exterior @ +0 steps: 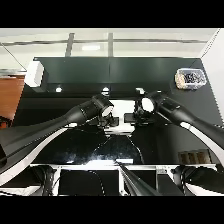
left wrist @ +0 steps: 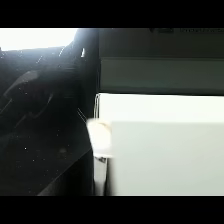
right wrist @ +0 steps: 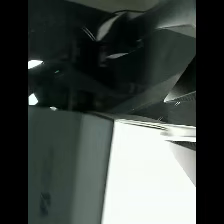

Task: Fold the box and place the chain.

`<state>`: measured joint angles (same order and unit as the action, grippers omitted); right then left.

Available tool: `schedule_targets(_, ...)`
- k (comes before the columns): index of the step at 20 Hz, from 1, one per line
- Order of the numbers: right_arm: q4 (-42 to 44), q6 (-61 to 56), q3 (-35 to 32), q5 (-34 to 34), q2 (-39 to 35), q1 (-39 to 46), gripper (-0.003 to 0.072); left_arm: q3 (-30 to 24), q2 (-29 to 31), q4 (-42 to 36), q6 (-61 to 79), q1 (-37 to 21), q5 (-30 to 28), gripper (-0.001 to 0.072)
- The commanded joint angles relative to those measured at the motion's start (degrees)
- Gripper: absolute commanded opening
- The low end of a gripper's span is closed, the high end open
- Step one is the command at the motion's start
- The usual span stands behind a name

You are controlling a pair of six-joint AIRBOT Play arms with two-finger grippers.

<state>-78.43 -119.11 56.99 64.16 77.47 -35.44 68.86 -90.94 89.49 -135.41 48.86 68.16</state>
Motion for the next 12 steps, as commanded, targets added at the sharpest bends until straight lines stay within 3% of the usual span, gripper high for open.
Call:
schedule_targets(1, -2.78, 5.14, 0.02, 2.32, -8.44, 0.26, 0.0287, 0.00, 0.04, -0.17, 0.02, -0.02, -0.13, 0.0030)
schedule_targets(5, -18.51, 5.16, -0.02, 7.98, -21.27, 5.09, 0.0287, 0.00, 0.04, -0.17, 0.00, -0.02, -0.15, 0.0030)
schedule_targets(8, -29.88, 8.31, -0.04, 8.72, -25.05, 15.63, 0.0286, 0.00, 0.04, -0.17, 0.00, -0.02, -0.13, 0.0030)
schedule_targets(9, -31.17, 11.32, -0.15, 6.10, -24.98, 19.96, 0.0286, 0.00, 0.04, -0.17, 0.02, -0.02, -0.11, 0.0030)
schedule_targets(12, -30.64, 13.53, -2.80, -11.17, -24.37, 29.99, 0.0286, 0.00, 0.04, -0.11, 0.00, -0.04, -0.44, 0.0030)
